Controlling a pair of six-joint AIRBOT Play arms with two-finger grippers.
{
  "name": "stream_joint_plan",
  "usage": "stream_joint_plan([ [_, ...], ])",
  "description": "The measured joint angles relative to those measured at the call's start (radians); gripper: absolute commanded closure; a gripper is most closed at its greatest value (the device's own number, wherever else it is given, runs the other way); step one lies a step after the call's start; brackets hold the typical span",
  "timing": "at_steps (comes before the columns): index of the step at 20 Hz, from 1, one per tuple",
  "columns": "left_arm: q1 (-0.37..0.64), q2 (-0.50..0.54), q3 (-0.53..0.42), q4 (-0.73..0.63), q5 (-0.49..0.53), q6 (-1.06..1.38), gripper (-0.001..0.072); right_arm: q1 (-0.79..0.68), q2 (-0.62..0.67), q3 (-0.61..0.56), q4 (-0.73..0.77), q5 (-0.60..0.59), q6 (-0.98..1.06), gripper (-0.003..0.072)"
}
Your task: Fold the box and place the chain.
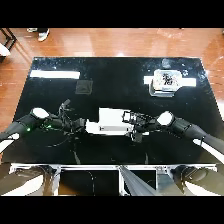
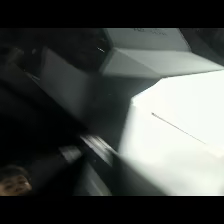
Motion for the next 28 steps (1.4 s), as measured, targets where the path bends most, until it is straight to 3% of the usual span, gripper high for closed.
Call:
stream_joint_plan([
  [1, -0.001, 0.0, 0.005, -0.007, -0.01, 0.011, 0.0143, 0.0, 0.0, 0.0, 0.0, 0.0, 0.0, 0.0391],
  [5, -0.001, -0.001, 0.037, 0.017, -0.047, 0.037, 0.0127, 0.0, 0.0, 0.0, 0.0, 0.0, 0.0, 0.0391],
  [7, -0.004, -0.001, 0.059, 0.011, -0.074, 0.045, 0.007, 0.0, 0.0, 0.0, 0.0, 0.0, 0.0, 0.0391],
  [23, -0.146, -0.001, 0.174, -0.008, -0.119, 0.019, 0.0093, 0.0, 0.0, 0.0, 0.0, -0.001, 0.0, 0.0391],
  [28, -0.202, 0.005, 0.189, 0.026, -0.05, -0.136, 0.0093, 0.0, 0.0, 0.0, 0.0, -0.001, 0.0, 0.0391],
])
